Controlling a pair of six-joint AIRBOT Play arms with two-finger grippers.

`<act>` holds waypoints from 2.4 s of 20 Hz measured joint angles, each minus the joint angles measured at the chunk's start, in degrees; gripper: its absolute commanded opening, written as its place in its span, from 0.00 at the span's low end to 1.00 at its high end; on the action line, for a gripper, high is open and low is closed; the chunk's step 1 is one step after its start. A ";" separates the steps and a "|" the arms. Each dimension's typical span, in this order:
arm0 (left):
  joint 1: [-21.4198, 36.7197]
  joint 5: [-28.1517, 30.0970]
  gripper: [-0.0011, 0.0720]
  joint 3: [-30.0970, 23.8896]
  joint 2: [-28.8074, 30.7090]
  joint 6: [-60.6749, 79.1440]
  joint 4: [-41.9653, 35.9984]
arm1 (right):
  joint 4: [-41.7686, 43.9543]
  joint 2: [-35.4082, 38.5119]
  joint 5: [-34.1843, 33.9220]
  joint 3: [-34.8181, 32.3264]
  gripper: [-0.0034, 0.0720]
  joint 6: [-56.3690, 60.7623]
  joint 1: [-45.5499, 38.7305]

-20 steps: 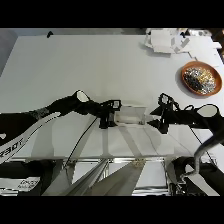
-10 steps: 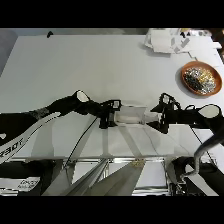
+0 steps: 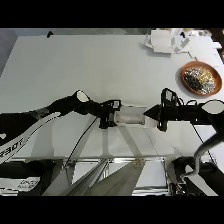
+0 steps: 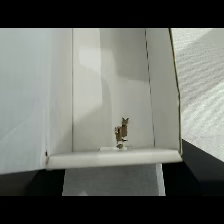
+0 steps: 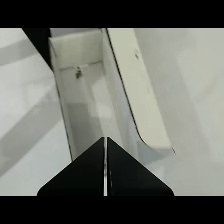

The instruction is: Fold the box and place the chain.

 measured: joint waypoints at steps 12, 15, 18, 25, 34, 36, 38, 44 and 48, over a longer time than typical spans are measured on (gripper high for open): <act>0.00 0.00 0.30 0.00 0.00 0.00 0.02 | 5.07 -19.63 -10.03 6.12 0.07 5.70 4.44; 0.00 -0.02 0.30 0.00 0.00 -0.11 -0.04 | 1.90 -21.40 -10.34 6.45 0.08 8.46 4.48; 0.00 -0.02 0.30 0.00 0.00 -0.04 -0.02 | 1.18 -21.35 -10.40 6.47 0.13 9.73 4.50; 0.00 0.00 0.30 0.00 0.00 0.07 0.04 | -1.40 -9.88 -6.54 6.49 0.10 10.43 1.31; 0.00 -0.02 0.30 0.00 0.00 0.02 0.04 | -9.81 -4.90 -1.36 0.22 0.29 -0.02 -0.20; 0.00 -0.02 0.30 0.00 0.00 0.00 0.04 | -10.58 -4.76 -3.37 -1.11 0.32 -2.47 0.17; 0.00 -0.02 0.30 0.00 0.00 0.00 0.04 | -12.22 -4.70 -5.29 -1.84 0.32 -3.80 0.35; 0.00 -0.02 0.30 0.00 0.00 0.00 0.02 | -17.92 -5.46 -7.85 -2.54 0.30 -6.54 0.50; 0.00 -0.02 0.30 0.00 0.00 -0.02 0.00 | -13.92 -6.21 -7.98 -2.58 0.26 -12.13 0.52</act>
